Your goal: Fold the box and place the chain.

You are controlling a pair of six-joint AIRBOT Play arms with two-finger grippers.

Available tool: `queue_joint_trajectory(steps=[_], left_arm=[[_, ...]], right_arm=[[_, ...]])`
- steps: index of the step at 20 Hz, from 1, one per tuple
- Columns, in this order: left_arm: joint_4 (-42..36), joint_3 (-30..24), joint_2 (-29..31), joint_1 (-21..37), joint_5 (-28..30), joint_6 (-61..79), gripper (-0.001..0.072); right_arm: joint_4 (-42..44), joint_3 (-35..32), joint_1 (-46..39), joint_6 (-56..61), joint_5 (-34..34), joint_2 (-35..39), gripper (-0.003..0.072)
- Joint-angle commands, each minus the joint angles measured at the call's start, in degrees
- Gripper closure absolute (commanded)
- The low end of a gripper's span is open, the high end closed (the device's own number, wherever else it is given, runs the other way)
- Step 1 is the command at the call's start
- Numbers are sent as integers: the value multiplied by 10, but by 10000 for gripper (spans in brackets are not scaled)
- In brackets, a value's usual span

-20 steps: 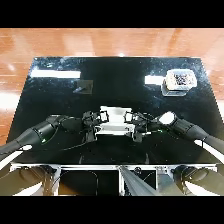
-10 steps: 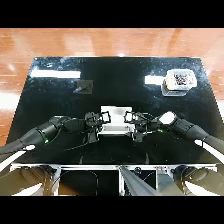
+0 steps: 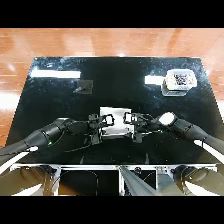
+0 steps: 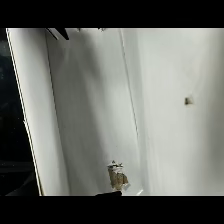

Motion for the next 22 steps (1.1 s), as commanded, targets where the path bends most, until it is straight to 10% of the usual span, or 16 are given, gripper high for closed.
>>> queue_joint_trajectory(steps=[1, 6, 9, 14, 22], left_arm=[[0, 0, 0, -1, -1, 0, 374], [0, 0, 2, -1, 1, 0, 518], [1, 4, 4, -1, -2, 0, 303], [9, 23, 9, -1, 18, -31, 690], [128, 29, 116, 42, 75, -229, 691]], right_arm=[[-3, 0, 1, 0, 1, 0, 140], [-3, 0, 1, 0, 1, 0, 140], [-4, 0, 1, 0, 1, 0, 140], [-4, 0, 1, 0, 1, 0, 140], [-4, 0, 1, 0, 0, 0, 140]])
